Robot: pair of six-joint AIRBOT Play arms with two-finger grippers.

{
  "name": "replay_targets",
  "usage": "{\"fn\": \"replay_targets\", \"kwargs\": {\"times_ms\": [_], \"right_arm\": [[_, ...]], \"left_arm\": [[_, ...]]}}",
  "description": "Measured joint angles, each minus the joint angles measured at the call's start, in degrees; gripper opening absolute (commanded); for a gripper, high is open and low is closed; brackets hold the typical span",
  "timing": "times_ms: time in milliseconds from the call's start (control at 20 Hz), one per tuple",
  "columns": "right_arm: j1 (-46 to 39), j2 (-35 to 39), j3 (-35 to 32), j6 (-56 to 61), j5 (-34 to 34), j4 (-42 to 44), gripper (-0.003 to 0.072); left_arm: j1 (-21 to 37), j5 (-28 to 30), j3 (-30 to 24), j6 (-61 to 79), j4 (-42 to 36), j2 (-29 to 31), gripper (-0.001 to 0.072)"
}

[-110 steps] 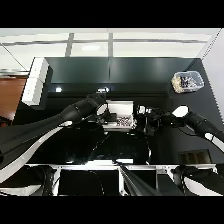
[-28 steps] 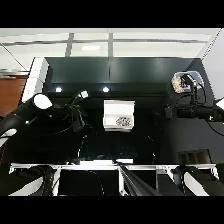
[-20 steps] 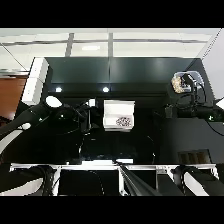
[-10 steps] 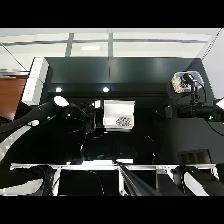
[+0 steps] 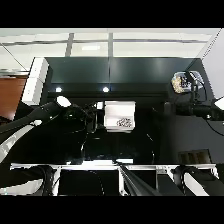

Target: Fold the box and place the chain.

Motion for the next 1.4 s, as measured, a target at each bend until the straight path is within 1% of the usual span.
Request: {"fn": "replay_targets", "kwargs": {"times_ms": [100,200,300,400,450,600,850,900,1050,1200,1400], "right_arm": [[3.41,-1.68,1.20,1.77,-5.97,1.27,0.0720],[7.13,-5.68,4.52,3.34,-10.32,2.10,0.0720],[11.10,-11.56,9.53,4.17,-13.62,2.64,0.0720],[14.14,-17.40,14.40,4.35,-14.51,2.47,0.0719],[15.34,-19.69,16.15,2.71,-13.55,2.21,0.0719],[17.94,-23.47,19.30,-9.27,-3.67,0.00,0.0719],[19.28,-23.21,20.81,-23.06,8.15,-3.89,0.0719],[19.67,-23.08,20.79,-25.05,9.51,-4.46,0.0719],[21.79,-22.91,20.13,-29.97,9.33,-5.14,0.0719],[24.55,-22.86,19.19,-34.73,7.28,-5.55,0.0719],[26.23,-22.82,18.69,-38.62,5.88,-6.51,0.0718]], "left_arm": [[0.00,-0.02,0.00,0.02,0.00,0.00,0.0350],[0.00,-0.02,0.00,0.00,0.02,-0.02,0.0351],[0.00,-0.02,0.00,0.00,0.02,-0.02,0.0351],[0.00,-0.02,0.00,0.00,0.02,-0.02,0.0351],[0.00,-0.02,0.00,0.00,0.04,-0.02,0.0351],[0.00,0.02,0.00,0.00,0.07,-0.02,0.0351],[0.00,0.07,0.00,0.00,0.07,-0.02,0.0351],[0.00,0.09,0.00,0.00,0.07,-0.02,0.0351],[0.00,0.11,0.00,0.00,0.07,-0.02,0.0351],[0.00,0.11,0.00,0.00,0.07,-0.02,0.0351],[0.00,0.13,0.00,0.00,0.07,-0.02,0.0351]]}}
